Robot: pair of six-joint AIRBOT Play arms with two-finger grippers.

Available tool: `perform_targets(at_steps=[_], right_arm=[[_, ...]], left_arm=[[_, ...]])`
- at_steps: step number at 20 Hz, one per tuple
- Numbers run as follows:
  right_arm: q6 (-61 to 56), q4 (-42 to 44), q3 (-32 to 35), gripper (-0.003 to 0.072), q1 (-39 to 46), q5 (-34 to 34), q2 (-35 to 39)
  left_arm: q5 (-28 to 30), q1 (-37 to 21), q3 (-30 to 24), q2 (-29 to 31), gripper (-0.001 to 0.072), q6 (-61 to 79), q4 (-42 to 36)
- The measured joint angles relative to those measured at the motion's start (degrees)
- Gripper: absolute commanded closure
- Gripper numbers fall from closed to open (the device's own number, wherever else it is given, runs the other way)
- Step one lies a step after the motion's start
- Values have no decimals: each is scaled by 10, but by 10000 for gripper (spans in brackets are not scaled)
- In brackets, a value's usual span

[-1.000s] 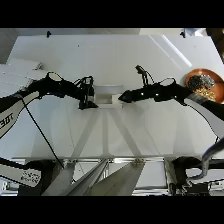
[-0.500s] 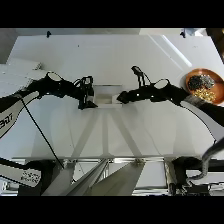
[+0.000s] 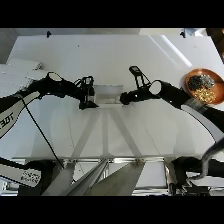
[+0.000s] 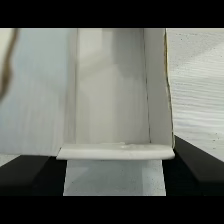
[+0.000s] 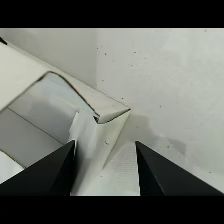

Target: Fold the box and place the chain.

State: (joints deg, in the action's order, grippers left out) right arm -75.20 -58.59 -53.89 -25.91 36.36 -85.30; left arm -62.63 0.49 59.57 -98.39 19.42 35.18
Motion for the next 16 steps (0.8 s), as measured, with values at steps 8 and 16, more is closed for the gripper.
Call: perform_targets(at_steps=[8,16], right_arm=[[-258,-235,-61,305,-65,32,-1],[-375,-338,-157,333,-111,154,-61]], left_arm=[[-1,0,0,0,536,1,1],[-2,0,0,0,536,1,2]])
